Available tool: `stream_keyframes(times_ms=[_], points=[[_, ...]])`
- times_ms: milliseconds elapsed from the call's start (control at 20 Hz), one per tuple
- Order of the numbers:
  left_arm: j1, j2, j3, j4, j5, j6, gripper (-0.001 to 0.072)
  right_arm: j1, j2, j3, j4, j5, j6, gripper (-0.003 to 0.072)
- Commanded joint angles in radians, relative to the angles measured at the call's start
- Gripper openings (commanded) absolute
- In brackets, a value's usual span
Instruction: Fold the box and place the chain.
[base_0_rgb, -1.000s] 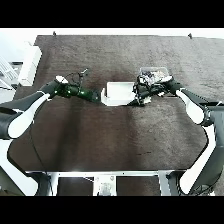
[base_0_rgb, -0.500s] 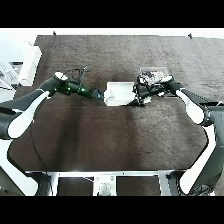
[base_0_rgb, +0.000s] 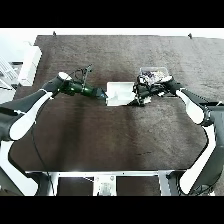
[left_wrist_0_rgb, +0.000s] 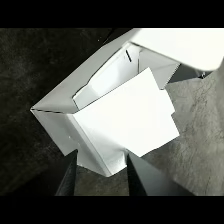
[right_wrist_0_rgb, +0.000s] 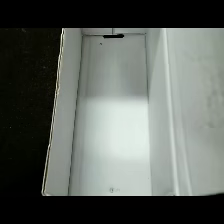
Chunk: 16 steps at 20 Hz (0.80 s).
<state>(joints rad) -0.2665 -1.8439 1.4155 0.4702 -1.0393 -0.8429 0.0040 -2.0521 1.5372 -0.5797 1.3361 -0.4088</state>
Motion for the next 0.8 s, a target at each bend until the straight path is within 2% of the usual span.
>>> stream_keyframes(times_ms=[0,200,450,750], points=[[-0.024,0.001,0.001,0.001,0.037,-0.105,0.0368,-0.001,0.0,0.0,0.0,0.0,0.0,0.0587],[-0.039,0.003,0.002,0.019,0.061,-0.183,0.0368,-0.001,0.0,0.0,0.0,0.0,0.0,0.0587],[-0.067,0.006,0.084,0.214,0.059,-0.387,0.0368,-0.001,0.0,0.0,0.0,0.0,0.0,0.0587],[-0.097,0.005,0.124,0.288,0.086,-0.497,0.0368,-0.001,0.0,0.0,0.0,0.0,0.0,0.0587]])
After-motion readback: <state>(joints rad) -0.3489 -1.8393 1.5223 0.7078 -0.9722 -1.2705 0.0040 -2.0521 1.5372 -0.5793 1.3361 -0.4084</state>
